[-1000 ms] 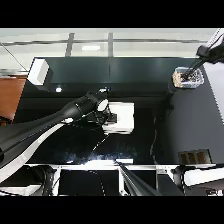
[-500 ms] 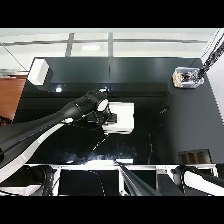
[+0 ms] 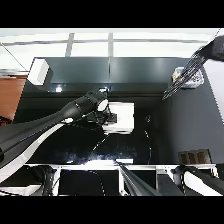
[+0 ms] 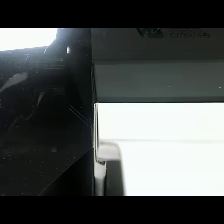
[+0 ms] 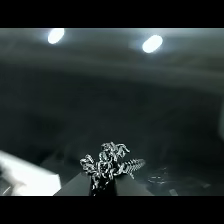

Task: Fold the box and place the chain.

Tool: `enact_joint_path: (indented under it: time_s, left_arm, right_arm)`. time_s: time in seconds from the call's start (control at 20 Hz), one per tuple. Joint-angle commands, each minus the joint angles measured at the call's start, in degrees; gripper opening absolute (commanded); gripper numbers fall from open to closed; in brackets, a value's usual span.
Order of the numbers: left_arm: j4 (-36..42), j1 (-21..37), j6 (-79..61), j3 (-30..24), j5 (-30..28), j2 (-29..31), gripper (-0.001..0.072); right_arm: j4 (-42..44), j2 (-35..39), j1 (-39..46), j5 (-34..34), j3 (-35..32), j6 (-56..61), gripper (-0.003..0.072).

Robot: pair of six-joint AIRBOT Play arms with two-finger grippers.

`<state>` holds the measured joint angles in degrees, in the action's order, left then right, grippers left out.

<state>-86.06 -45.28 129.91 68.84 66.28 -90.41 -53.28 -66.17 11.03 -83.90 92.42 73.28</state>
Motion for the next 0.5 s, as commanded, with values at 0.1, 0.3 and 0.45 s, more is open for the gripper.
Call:
enact_joint_path:
  time_s: [0.1,0.3,0.45]
  left_arm:
    - [0.0,0.0,0.0,0.0,0.0,0.0,0.0025]
    - [0.0,0.0,0.0,0.0,0.0,0.0,0.0025]
    - [0.0,0.0,0.0,0.0,-0.1,0.0,0.0025]
  right_arm:
    - [10.4,2.5,-5.9,-5.6,-7.8,-5.2,0.0008]
    - [16.4,2.5,-12.5,-5.2,-10.1,-6.0,0.0008]
    - [17.5,2.5,-17.8,-1.7,-10.6,-6.0,0.0008]
